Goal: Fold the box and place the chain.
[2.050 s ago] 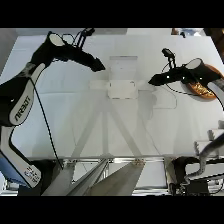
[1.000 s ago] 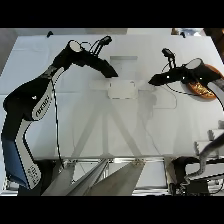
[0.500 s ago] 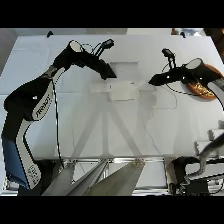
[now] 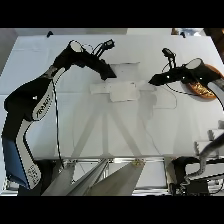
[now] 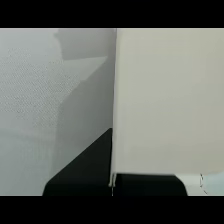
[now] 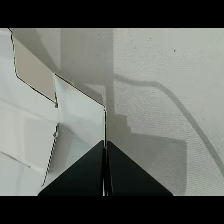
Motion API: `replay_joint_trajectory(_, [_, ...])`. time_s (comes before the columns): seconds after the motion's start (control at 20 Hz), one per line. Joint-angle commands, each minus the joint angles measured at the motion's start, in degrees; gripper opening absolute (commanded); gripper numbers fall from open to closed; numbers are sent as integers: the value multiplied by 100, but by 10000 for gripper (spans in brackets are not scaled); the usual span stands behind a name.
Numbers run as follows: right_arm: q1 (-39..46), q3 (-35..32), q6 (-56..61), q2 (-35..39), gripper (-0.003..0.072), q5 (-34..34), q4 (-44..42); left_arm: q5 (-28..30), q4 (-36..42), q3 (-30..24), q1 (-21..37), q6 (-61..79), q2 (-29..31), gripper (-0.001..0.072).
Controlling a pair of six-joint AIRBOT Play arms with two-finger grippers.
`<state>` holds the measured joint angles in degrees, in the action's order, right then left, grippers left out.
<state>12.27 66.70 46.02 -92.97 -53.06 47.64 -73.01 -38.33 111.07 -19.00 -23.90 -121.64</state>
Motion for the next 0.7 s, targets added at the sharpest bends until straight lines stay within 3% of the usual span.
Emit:
replay_joint_trajectory(0.0, [-4, -2, 2, 4, 9, -7, -4, -96, -7, 2, -37, 101, 13, 5])
replay_joint_trajectory(0.65, [-4, -2, 2, 4, 9, -7, -4, -245, -37, 2, -39, 101, 17, 6])
